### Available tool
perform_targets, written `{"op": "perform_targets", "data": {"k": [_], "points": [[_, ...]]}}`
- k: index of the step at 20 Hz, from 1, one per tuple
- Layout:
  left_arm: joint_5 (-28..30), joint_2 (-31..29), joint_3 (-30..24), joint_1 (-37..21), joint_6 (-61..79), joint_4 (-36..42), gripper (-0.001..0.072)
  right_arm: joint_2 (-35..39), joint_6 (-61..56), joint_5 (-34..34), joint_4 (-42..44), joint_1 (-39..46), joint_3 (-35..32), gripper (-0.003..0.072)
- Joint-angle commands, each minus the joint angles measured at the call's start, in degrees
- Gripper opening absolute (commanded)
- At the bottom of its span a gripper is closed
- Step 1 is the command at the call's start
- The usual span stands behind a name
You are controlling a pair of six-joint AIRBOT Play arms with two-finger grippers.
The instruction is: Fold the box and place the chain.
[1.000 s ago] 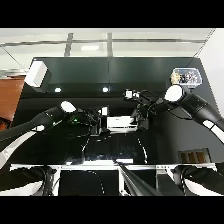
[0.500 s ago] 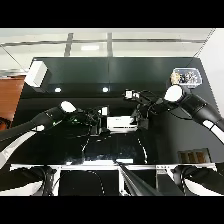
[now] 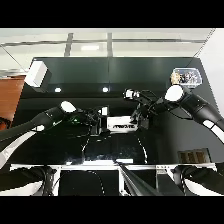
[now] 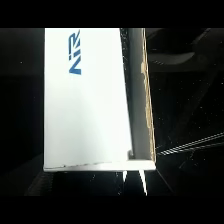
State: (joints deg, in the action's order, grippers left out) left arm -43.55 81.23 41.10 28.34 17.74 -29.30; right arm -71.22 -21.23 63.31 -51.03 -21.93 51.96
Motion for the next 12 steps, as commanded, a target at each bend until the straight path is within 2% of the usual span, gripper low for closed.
{"op": "perform_targets", "data": {"k": [1, 2, 6, 7, 12], "points": [[0.0, 0.02, 0.0, 0.04, 0.0, 0.0, 0.037, -0.04, -0.02, 0.83, -0.15, 0.02, -0.02, 0.0172], [0.0, 0.02, 0.0, 0.04, 0.0, 0.0, 0.037, -0.04, -0.02, 0.72, -0.15, 0.02, -0.02, 0.0223], [0.0, 0.02, 0.0, 0.04, 0.0, 0.0, 0.037, -0.04, -0.02, 0.74, -0.2, 0.02, -0.02, 0.0226], [0.0, 0.02, 0.0, 0.04, 0.0, 0.0, 0.037, -0.04, -0.04, 0.74, -0.2, 0.02, -0.02, 0.0274], [0.0, 0.02, 0.0, 0.04, 0.0, 0.0, 0.037, -0.04, -0.04, 0.76, -0.2, 0.02, -0.02, 0.0273]]}}
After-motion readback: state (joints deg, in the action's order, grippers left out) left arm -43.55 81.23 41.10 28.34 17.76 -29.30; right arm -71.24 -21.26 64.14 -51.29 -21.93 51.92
